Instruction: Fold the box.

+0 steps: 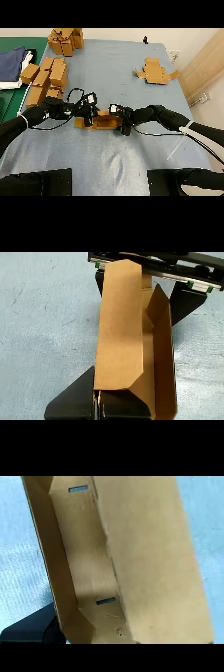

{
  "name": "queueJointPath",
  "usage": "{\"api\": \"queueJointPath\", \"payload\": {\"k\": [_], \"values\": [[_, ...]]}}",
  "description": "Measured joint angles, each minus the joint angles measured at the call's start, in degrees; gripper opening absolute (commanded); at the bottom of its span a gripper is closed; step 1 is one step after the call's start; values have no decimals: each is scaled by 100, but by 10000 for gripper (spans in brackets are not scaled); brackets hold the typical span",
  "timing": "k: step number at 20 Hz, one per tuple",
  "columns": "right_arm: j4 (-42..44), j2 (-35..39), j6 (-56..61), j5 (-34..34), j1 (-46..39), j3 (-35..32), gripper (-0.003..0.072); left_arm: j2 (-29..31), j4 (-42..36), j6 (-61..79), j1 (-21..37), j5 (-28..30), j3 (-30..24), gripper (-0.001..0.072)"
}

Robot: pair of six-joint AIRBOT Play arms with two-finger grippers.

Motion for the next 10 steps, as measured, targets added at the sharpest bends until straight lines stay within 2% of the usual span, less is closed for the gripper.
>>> {"api": "queueJointPath", "payload": {"k": [4, 10], "values": [[293, -216, -391, -562, -90, 166, 574, 0, 7, -2, 2, 37, 2, 21], [424, -332, -566, -796, -116, 323, 575, 0, 26, -70, 7, -9, 4, 21]]}}
